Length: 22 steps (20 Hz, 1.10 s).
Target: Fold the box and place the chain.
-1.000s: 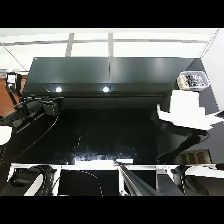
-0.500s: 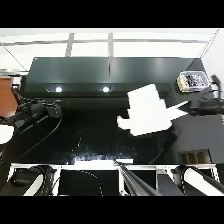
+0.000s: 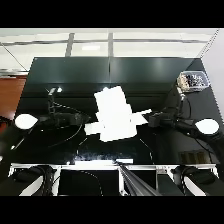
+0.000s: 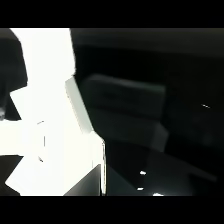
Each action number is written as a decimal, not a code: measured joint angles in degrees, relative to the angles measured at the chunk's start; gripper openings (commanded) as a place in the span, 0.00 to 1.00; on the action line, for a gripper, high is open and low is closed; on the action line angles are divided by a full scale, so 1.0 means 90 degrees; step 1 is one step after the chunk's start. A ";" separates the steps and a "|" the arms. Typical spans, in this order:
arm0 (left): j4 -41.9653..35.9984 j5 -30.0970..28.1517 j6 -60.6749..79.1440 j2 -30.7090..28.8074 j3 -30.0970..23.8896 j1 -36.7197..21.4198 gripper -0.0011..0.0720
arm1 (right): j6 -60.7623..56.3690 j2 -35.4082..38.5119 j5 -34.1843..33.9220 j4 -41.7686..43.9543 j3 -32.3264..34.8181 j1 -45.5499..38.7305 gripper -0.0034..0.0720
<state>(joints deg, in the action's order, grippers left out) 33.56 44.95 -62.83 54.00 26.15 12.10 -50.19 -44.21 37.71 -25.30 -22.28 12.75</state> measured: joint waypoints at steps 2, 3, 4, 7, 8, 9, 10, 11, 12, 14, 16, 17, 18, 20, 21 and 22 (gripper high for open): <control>-0.0787 0.0561 0.0673 0.0833 0.0250 -0.0219 0.98 | -0.0012 0.0058 -0.0240 0.0053 0.0070 0.0335 0.06; -0.1076 0.0894 0.0959 0.1241 0.0413 -0.0318 0.98 | -0.0017 0.0075 -0.0296 0.0078 0.0097 0.0447 0.06; -0.1290 0.1178 0.1222 0.1632 0.0600 -0.0391 0.98 | -0.0017 0.0085 -0.0321 0.0080 0.0109 0.0522 0.06; -0.1644 0.2021 0.1943 0.2601 0.1229 -0.0495 0.97 | -0.0017 0.0107 -0.0338 0.0104 0.0136 0.0651 0.07; -0.1707 0.2297 0.2142 0.2875 0.1455 -0.0512 0.96 | -0.0017 0.0109 -0.0338 0.0102 0.0138 0.0673 0.06; -0.1676 0.2577 0.2312 0.3152 0.1707 -0.0525 0.93 | -0.0015 0.0112 -0.0338 0.0107 0.0141 0.0685 0.07; -0.1540 0.2805 0.2438 0.3410 0.1960 -0.0534 0.81 | -0.0015 0.0112 -0.0335 0.0104 0.0143 0.0697 0.06; -0.1384 0.3058 0.2531 0.3621 0.2178 -0.0544 0.77 | -0.0017 0.0112 -0.0335 0.0109 0.0143 0.0707 0.06; -0.1219 0.3247 0.2603 0.3806 0.2382 -0.0544 0.67 | -0.0017 0.0112 -0.0338 0.0107 0.0143 0.0712 0.07; -0.0852 0.3594 0.2737 0.4097 0.2688 -0.0517 0.46 | -0.0017 0.0112 -0.0335 0.0109 0.0143 0.0719 0.06; -0.0527 0.3803 0.2914 0.4255 0.2858 -0.0457 0.39 | -0.0015 0.0112 -0.0333 0.0104 0.0143 0.0719 0.06; -0.0391 0.3925 0.3019 0.4311 0.2917 -0.0413 0.39 | -0.0015 0.0112 -0.0328 0.0102 0.0143 0.0719 0.06; -0.0318 0.3966 0.3118 0.4350 0.2960 -0.0359 0.39 | -0.0015 0.0112 -0.0321 0.0097 0.0143 0.0719 0.06; -0.0202 0.4078 0.3291 0.4393 0.3009 -0.0257 0.17 | -0.0015 0.0112 -0.0299 0.0078 0.0143 0.0719 0.06; -0.0209 0.4075 0.3395 0.4413 0.3026 -0.0209 0.10 | -0.0012 0.0114 -0.0287 0.0073 0.0143 0.0719 0.06; -0.0182 0.4099 0.3502 0.4422 0.3038 -0.0170 0.09 | -0.0012 0.0112 -0.0272 0.0066 0.0143 0.0719 0.06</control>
